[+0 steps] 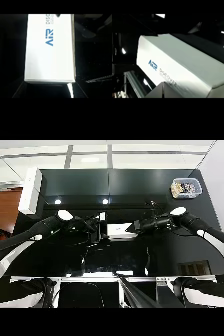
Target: Fold the box and place the chain.
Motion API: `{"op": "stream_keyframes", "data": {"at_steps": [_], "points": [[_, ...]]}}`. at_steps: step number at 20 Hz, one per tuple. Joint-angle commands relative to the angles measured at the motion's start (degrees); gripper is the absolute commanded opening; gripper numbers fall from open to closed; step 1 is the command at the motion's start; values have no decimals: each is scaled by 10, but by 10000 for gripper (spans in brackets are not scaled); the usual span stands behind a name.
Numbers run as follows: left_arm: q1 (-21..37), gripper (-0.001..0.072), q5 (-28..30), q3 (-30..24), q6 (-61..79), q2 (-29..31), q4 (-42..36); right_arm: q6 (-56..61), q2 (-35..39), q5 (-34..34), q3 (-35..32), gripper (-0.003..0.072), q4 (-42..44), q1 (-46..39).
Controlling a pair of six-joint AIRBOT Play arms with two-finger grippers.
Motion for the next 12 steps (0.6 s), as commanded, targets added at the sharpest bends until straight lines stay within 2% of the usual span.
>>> {"op": "stream_keyframes", "data": {"at_steps": [1,9,12], "points": [[0,347,0,0,-1,0,0,4,-2,-15,0,10,-22,0],[0,347,0,0,-1,0,0,3,-1,-17,0,10,-24,0],[0,347,0,0,-1,0,-1,-7,1,49,23,10,-24,-6]]}}
